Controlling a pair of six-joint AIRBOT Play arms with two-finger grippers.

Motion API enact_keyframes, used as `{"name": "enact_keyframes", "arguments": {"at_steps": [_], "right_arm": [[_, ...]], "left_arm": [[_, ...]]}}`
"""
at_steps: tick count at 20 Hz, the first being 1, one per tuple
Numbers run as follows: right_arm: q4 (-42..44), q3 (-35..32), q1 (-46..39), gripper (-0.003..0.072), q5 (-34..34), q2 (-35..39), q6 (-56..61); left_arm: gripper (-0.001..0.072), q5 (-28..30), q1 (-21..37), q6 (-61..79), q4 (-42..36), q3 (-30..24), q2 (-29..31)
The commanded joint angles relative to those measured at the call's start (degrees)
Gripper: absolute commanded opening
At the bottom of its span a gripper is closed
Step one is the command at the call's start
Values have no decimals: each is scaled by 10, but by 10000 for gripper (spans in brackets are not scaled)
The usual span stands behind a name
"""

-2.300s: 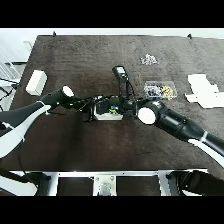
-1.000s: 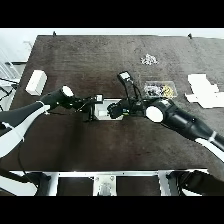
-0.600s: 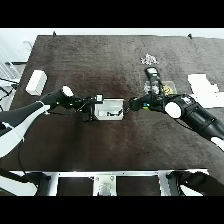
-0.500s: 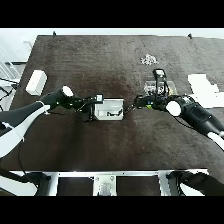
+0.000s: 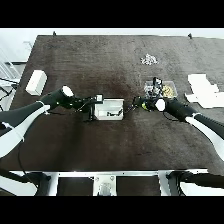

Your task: Fold the box and place the chain.

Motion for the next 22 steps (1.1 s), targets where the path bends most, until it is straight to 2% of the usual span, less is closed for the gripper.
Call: {"name": "enact_keyframes", "arguments": {"at_steps": [1, 2, 5, 7, 8, 11, 15, 18, 22], "right_arm": [[28, 23, 4, 545, -17, -29, 8], [42, 27, 4, 541, -20, -34, 7], [42, 34, 17, 406, -18, -57, 6], [33, 33, 16, 91, -6, -64, -1], [26, 33, 16, 11, -4, -63, -1], [-9, 33, 17, 9, -4, -21, -1], [-40, 33, 17, 8, 3, 124, -1], [-39, 33, 24, 8, 41, 221, -16], [-40, 33, 70, 8, 68, 311, -16]], "left_arm": [[475, 0, 0, 0, 0, 0, 0], [475, 0, 0, 0, 0, 0, 0], [475, 0, 0, 0, 0, 0, 0], [475, 0, 0, 0, 0, 0, 0], [475, 0, 0, 0, 0, 0, 0], [475, 0, 0, 0, 0, 0, 0], [475, 0, 0, 0, 0, 0, 0], [475, 1, 0, 0, 0, 0, 0], [475, 0, 0, 0, 0, 0, 0]]}}
